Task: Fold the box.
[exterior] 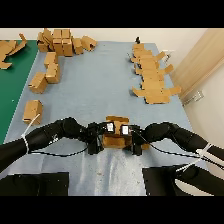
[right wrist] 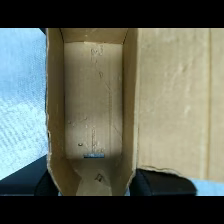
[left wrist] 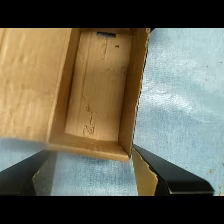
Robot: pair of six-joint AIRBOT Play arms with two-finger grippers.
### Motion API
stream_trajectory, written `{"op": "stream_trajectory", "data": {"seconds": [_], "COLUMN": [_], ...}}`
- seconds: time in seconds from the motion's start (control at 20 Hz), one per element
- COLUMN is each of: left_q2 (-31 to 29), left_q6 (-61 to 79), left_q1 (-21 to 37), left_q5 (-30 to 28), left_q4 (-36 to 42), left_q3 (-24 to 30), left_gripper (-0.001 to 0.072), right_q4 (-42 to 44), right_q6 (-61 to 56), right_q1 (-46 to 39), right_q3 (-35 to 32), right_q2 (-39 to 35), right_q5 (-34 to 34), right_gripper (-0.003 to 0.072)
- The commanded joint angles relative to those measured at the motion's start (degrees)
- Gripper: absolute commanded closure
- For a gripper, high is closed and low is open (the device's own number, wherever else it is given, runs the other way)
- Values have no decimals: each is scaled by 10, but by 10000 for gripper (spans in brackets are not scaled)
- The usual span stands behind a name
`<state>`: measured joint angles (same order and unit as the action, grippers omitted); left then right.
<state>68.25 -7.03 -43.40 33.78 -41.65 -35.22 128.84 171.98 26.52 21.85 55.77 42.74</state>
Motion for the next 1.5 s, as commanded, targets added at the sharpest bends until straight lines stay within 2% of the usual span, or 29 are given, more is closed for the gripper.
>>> {"op": "stream_trajectory", "data": {"seconds": [0.0, 0.45, 1.05, 1.1, 1.15, 1.45], "left_q2": [0, 30, 31, 31, 31, 32], "left_q6": [17, 17, 28, 32, 32, 32], "left_q1": [-9, -9, -9, -9, -9, -9], "left_q5": [-7, 2, -19, -19, -18, -17], "left_q4": [9, 17, 44, 44, 44, 44], "left_q3": [0, 0, 0, 0, 0, 0], "left_gripper": [14, 15, 16, 90, 194, 191], "right_q4": [0, 0, -1, -1, -1, -1], "right_q6": [0, 0, 0, 0, 0, 0], "right_q1": [0, 0, 0, 0, 0, 0], "right_q3": [0, 0, 0, 0, 0, 0], "right_q2": [0, 0, 0, 0, 0, 0], "right_q5": [3, 3, 3, 3, 3, 3], "right_gripper": [165, 165, 165, 165, 165, 165]}}
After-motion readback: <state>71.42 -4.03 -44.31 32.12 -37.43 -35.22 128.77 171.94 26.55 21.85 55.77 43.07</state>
